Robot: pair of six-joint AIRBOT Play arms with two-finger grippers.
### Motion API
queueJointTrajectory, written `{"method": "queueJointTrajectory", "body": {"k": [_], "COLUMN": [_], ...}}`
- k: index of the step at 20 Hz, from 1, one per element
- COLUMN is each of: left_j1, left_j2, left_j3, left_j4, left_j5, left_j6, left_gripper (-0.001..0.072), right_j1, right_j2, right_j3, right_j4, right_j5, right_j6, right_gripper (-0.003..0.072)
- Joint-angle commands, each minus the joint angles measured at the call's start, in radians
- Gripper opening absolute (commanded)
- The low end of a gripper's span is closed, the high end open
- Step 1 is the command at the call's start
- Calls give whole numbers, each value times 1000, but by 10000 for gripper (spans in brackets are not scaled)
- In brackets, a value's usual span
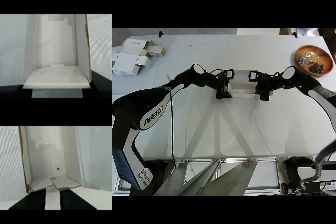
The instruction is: Fold the box and place the chain.
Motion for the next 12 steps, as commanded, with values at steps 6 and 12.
{"method": "queueJointTrajectory", "body": {"k": [6,12], "left_j1": [-1,-1], "left_j2": [0,0], "left_j3": [1,1], "left_j4": [-1,-1], "left_j5": [2,2], "left_j6": [-1,-1], "left_gripper": [421,421], "right_j1": [10,10], "right_j2": [-11,-11], "right_j3": [1,1], "right_j4": [26,126], "right_j5": [-48,-90], "right_j6": [-53,-76], "right_gripper": [147,62]}}
